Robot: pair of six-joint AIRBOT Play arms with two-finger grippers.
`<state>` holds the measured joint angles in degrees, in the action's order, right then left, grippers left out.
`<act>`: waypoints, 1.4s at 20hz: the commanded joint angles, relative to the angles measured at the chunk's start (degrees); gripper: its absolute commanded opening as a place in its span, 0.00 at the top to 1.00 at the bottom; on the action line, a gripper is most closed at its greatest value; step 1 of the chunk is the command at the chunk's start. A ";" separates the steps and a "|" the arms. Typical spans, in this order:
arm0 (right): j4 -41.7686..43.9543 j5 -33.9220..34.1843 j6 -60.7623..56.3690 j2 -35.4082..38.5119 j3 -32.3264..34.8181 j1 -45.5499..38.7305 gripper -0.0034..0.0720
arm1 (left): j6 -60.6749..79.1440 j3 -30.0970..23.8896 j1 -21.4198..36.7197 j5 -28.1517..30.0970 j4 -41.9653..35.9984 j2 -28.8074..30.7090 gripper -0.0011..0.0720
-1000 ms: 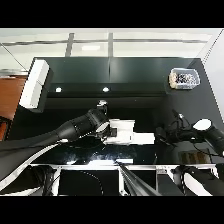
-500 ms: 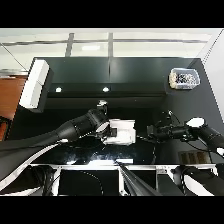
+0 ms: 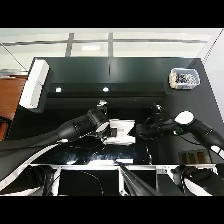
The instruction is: Fold the box and place the chain.
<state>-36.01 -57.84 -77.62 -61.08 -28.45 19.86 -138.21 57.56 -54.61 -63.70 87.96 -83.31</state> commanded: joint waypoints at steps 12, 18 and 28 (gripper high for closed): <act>-29.70 5.64 -39.76 -0.33 -7.98 17.51 0.39 | 0.00 -0.02 0.04 0.15 0.50 -0.04 0.94; -34.05 5.57 -45.24 -0.94 -8.28 21.11 0.39 | 0.00 -0.02 0.04 0.15 0.50 -0.04 0.94; -42.86 -0.92 -54.58 -8.41 -16.76 26.03 0.56 | 0.00 -0.02 0.04 0.15 0.50 -0.04 0.94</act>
